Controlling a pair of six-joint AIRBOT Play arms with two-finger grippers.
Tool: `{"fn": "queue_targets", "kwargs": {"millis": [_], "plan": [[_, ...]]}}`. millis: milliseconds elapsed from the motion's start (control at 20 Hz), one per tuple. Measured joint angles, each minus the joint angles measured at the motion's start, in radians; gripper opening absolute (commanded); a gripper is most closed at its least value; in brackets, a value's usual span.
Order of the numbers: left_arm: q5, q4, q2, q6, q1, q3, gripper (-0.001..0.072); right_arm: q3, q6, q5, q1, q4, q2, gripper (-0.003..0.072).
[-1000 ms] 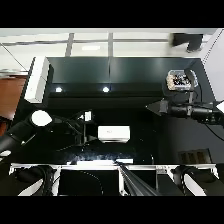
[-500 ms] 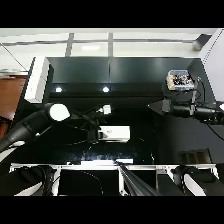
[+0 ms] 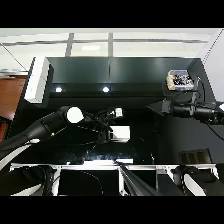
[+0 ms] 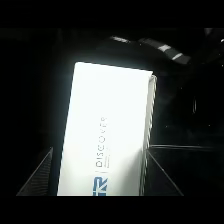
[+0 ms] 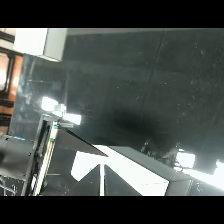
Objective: Fold the box and place the chain.
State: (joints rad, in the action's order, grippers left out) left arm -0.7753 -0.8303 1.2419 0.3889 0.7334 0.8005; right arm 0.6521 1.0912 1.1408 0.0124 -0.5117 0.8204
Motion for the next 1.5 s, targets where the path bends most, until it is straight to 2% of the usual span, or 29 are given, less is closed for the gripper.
{"fn": "queue_targets", "kwargs": {"millis": [500, 850, 1050, 1100, 1150, 1200, 1300, 1400, 1500], "plan": [[-0.048, -0.006, 0.035, 0.0, 0.003, 0.0, 0.0713, 0.0, 0.0, -0.023, 0.0, -0.008, 0.0, 0.0038], [-0.051, -0.003, 0.07, 0.0, 0.003, 0.0, 0.0713, 0.0, 0.0, -0.026, 0.0, -0.02, 0.0, 0.0038], [-0.019, -0.031, 0.101, -0.026, 0.023, 0.0, 0.0694, 0.0, 0.0, -0.042, 0.002, -0.024, 0.0, 0.0038], [-0.008, -0.043, 0.108, -0.035, 0.031, -0.001, 0.0599, 0.0, 0.0, -0.053, 0.008, -0.024, 0.0, 0.0038], [0.007, -0.053, 0.113, -0.039, 0.039, -0.001, 0.0439, 0.001, 0.002, -0.068, 0.019, -0.025, 0.0, 0.0038], [0.015, -0.061, 0.115, -0.03, 0.043, 0.001, 0.0378, 0.003, 0.005, -0.077, 0.036, -0.026, 0.0, 0.0038], [0.031, -0.09, 0.111, 0.038, 0.038, 0.007, 0.0332, 0.009, 0.01, -0.087, 0.084, -0.027, 0.0, 0.0038], [0.028, -0.148, 0.079, 0.129, 0.007, 0.011, 0.0332, 0.016, 0.013, -0.078, 0.144, -0.03, 0.0, 0.0038], [-0.027, -0.204, 0.024, 0.232, -0.049, 0.012, 0.0332, 0.02, 0.016, -0.056, 0.206, -0.034, 0.0, 0.0038]]}}
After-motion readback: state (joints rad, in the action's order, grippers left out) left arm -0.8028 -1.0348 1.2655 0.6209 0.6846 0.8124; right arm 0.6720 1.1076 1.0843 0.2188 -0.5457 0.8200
